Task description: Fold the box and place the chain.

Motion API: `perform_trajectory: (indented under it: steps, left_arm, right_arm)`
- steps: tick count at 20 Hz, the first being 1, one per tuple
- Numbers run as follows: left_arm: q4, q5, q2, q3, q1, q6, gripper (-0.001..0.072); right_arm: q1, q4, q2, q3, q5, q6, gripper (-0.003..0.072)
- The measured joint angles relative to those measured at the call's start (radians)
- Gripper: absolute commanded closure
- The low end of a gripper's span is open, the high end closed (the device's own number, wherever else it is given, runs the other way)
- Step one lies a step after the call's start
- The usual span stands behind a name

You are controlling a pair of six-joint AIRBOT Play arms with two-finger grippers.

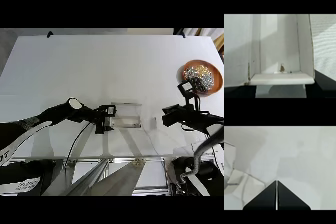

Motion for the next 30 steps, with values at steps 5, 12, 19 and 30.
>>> perform_trajectory:
  steps: [5, 12, 19, 30]
  left_arm:
    - [0.000, 0.000, 0.000, 0.000, 0.000, 0.000, 0.0456]
    - [0.000, 0.000, 0.000, 0.000, 0.000, 0.000, 0.0456]
    - [0.000, 0.000, 0.000, 0.000, 0.000, 0.000, 0.0456]
    - [0.000, 0.000, 0.000, 0.000, 0.000, 0.000, 0.0456]
  right_arm:
    - [-0.087, -0.006, -0.076, 0.000, 0.098, 0.148, 0.0677]
    - [-0.107, 0.156, -0.333, 0.000, 0.114, 0.066, 0.0678]
    - [-0.108, 0.242, -0.443, 0.000, 0.109, -0.040, 0.0680]
    - [-0.085, 0.307, -0.480, 0.000, 0.107, -0.136, 0.0680]
